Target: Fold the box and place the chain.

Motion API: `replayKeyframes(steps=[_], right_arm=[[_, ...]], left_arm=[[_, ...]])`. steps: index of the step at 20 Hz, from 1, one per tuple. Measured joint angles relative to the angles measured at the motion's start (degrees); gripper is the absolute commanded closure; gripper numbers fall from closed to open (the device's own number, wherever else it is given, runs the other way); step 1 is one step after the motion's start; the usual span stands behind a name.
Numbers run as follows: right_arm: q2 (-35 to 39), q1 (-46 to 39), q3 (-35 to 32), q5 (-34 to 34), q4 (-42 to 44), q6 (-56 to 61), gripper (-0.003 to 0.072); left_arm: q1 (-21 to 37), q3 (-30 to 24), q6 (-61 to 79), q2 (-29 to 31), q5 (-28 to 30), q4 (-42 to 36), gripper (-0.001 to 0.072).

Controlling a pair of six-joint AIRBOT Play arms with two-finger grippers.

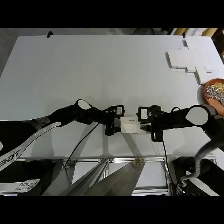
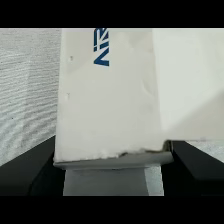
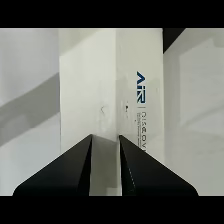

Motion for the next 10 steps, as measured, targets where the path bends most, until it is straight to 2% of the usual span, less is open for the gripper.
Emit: replayKeyframes(steps=[8,10], right_arm=[[-0.02,0.57,-0.59,-1.36,-0.37,-1.09,0.0492],[-0.11,0.57,-0.59,-2.12,-1.14,-1.16,0.0523]], left_arm=[[0.00,0.00,0.00,0.00,0.00,0.00,0.0397],[0.00,0.00,0.00,0.00,0.02,-0.02,0.0397]])
